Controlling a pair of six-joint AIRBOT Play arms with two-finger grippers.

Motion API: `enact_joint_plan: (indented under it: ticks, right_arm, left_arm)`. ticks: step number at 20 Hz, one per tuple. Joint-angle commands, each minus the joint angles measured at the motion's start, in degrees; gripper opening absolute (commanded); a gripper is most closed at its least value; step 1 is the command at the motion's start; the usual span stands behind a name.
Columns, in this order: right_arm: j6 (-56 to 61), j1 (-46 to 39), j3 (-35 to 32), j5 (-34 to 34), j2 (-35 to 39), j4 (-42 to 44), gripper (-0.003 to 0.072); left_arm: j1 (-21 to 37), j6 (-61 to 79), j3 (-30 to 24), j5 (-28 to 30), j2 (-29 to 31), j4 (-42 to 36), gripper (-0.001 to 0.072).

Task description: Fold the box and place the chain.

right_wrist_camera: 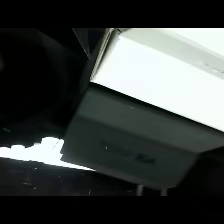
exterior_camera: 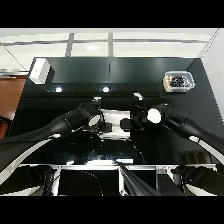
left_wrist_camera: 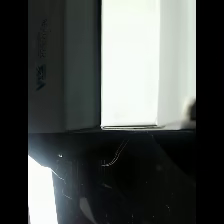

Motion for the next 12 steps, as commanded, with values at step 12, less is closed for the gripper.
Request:
enact_joint_plan:
  ticks: [12]
  right_arm:
    - [14.5, 6.3, 7.8, 9.7, -7.4, -11.9, 0.0305]
  left_arm:
    - [0.0, 0.0, 0.0, 0.0, 0.0, 0.0, 0.0025]
